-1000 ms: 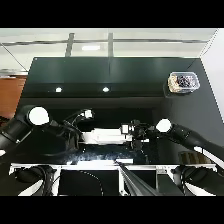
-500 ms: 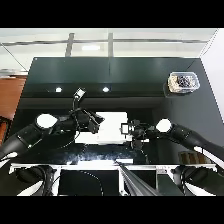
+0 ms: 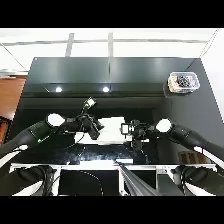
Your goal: Fold the box and place the chain.
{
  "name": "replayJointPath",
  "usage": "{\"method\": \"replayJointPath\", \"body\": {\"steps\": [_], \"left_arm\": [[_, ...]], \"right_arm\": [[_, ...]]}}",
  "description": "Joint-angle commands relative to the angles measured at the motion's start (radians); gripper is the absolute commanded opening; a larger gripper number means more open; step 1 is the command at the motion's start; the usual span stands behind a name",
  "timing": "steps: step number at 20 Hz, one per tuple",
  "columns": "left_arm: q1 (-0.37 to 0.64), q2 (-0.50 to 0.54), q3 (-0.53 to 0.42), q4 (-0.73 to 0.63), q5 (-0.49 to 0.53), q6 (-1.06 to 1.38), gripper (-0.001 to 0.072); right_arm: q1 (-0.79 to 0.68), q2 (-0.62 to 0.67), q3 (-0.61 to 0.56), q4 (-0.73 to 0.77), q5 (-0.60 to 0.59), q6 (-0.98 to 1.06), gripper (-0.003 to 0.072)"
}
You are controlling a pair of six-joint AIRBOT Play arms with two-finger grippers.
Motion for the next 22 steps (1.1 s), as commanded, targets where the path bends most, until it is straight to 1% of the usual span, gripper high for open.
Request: {"method": "replayJointPath", "body": {"steps": [1,2,4,6,7,8,9,10,11,13,14,15,16,17,19,22], "left_arm": [[0.030,0.024,0.064,0.155,-0.091,-0.026,0.0028],[0.056,0.053,0.098,0.219,-0.114,-0.073,0.0028],[0.121,0.127,0.154,0.349,-0.211,-0.159,0.0030],[0.192,0.208,0.173,0.459,-0.378,-0.174,0.0030],[0.223,0.246,0.172,0.545,-0.474,-0.174,0.0029],[0.246,0.270,0.169,0.645,-0.548,-0.174,0.0047],[0.254,0.280,0.160,0.731,-0.594,-0.173,0.0246],[0.255,0.278,0.142,0.774,-0.606,-0.165,0.0598],[0.256,0.269,0.114,0.727,-0.569,-0.140,0.0708],[0.225,0.253,0.038,0.583,-0.471,0.012,0.0707],[0.200,0.251,0.003,0.539,-0.417,0.096,0.0707],[0.168,0.251,-0.030,0.518,-0.343,0.143,0.0705],[0.140,0.251,-0.053,0.515,-0.266,0.145,0.0687],[0.110,0.251,-0.072,0.503,-0.202,0.142,0.0687],[0.055,0.242,-0.087,0.463,-0.146,0.142,0.0687],[0.006,0.201,-0.086,0.438,-0.130,0.142,0.0686]], "right_arm": [[0.000,0.000,0.000,0.002,-0.002,0.002,0.0416],[0.000,0.000,0.000,0.002,-0.002,0.002,0.0416],[0.000,0.000,0.000,0.002,-0.002,0.002,0.0416],[0.000,0.000,0.000,0.002,-0.002,0.002,0.0416],[0.000,0.000,0.000,0.002,-0.002,0.002,0.0416],[0.000,0.000,0.000,0.002,-0.002,0.002,0.0416],[0.000,0.000,0.000,0.002,-0.002,0.002,0.0416],[0.000,0.000,0.000,0.002,-0.002,0.002,0.0416],[0.001,0.000,0.000,0.002,-0.002,0.002,0.0416],[0.001,0.000,0.000,0.002,-0.002,0.002,0.0416],[0.000,0.000,0.000,0.002,-0.001,0.002,0.0416],[0.000,0.000,0.000,0.002,-0.001,0.002,0.0416],[0.000,0.000,0.000,0.002,-0.001,0.002,0.0416],[0.000,0.000,0.000,0.002,-0.002,0.002,0.0416],[0.000,0.000,0.000,0.002,-0.002,0.002,0.0416],[0.000,0.000,0.000,0.002,-0.002,0.002,0.0416]]}}
